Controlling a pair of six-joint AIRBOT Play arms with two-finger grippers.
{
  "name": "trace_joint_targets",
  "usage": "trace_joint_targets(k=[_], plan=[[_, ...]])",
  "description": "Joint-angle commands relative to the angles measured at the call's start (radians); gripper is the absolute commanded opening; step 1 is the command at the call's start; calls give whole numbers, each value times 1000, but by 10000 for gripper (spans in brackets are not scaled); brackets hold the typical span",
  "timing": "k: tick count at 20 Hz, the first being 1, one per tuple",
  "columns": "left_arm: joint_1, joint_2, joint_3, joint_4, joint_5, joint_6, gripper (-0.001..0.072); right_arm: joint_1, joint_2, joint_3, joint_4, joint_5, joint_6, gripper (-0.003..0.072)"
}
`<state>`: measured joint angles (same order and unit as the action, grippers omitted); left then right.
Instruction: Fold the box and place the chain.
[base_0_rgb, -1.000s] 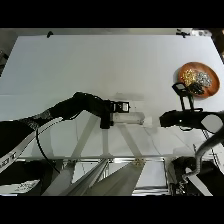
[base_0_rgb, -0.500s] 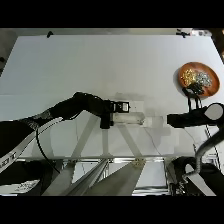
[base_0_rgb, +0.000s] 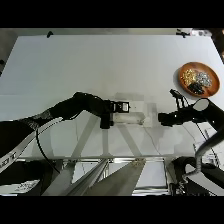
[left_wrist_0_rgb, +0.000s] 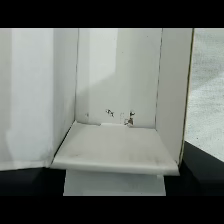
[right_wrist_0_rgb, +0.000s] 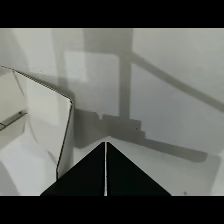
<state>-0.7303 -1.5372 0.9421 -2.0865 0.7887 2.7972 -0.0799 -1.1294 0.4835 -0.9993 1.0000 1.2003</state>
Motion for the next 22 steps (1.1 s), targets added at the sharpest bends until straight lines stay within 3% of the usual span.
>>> trace_joint_targets(k=[1,14,15,17,22], plan=[[-1,0,1,0,0,0,353,0,-19,0,130,-22,-116,12],[-1,0,1,0,0,0,353,66,-48,-7,263,10,-215,14],[-1,0,1,0,0,0,353,65,-35,-7,264,10,-214,26],[-1,0,1,0,0,0,353,65,-14,-6,264,18,-206,127],[-1,1,1,0,0,0,353,65,-4,-5,314,69,-206,203]])
